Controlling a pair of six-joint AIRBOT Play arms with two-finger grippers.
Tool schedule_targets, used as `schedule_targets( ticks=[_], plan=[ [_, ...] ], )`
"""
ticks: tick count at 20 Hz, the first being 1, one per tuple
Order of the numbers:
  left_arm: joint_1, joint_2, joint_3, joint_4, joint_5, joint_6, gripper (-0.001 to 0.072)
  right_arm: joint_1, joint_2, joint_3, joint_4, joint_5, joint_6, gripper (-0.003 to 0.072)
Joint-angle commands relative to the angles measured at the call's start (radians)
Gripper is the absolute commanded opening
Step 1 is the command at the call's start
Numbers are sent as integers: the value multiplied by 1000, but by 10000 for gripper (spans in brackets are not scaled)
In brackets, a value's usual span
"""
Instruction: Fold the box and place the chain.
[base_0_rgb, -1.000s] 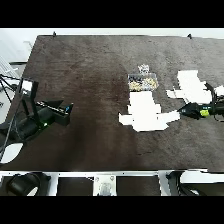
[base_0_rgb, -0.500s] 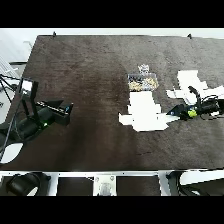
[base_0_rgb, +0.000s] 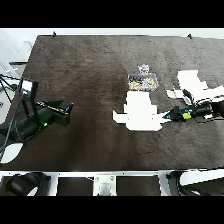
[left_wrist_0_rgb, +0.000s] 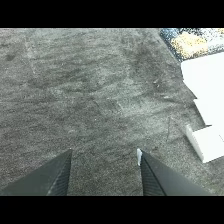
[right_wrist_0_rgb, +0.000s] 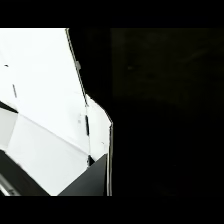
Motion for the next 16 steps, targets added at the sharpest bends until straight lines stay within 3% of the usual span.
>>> schedule_targets(
  ticks=[1,5,9,12,16],
  plan=[
    [0,0,0,0,0,0,491,40,33,-69,131,9,-31,7],
    [0,0,0,2,0,10,491,204,51,-103,276,-54,-31,7],
    [0,0,0,1,1,9,491,390,50,-88,328,-245,-22,7],
    [0,0,0,1,5,8,491,433,50,-77,349,-375,17,7],
    [0,0,0,1,48,8,491,453,50,-26,380,-397,17,7]
  ],
)
